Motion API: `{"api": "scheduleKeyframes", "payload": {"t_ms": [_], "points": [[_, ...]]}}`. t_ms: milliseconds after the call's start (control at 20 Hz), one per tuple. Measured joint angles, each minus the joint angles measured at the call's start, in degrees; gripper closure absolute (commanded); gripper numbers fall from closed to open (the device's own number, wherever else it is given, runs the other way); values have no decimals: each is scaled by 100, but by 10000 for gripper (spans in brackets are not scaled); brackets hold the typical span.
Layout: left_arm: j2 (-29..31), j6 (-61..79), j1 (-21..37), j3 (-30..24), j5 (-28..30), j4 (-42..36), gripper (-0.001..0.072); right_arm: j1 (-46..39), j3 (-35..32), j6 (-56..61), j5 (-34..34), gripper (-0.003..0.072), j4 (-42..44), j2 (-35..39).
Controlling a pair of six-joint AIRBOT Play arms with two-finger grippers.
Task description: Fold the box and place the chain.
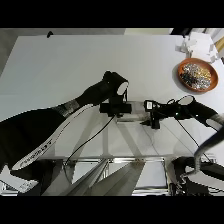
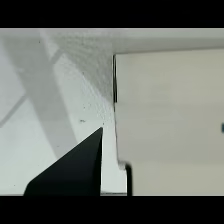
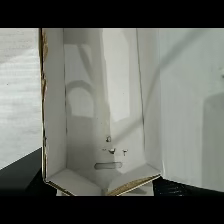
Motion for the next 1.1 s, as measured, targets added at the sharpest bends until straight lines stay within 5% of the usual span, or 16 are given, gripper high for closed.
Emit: {"api": "scheduleKeyframes", "payload": {"t_ms": [700,750,850,1100], "points": [[1176,2240,389,-133,-258,-17,551,0,0,0,-4,276,-4,0],[1327,2583,463,-256,-267,-24,527,0,0,0,-4,276,-2,0],[1655,3381,649,-662,-227,-101,271,0,0,0,-4,276,-2,0],[2590,6039,1399,-2677,1067,-647,188,0,0,0,-4,276,-2,0]]}}
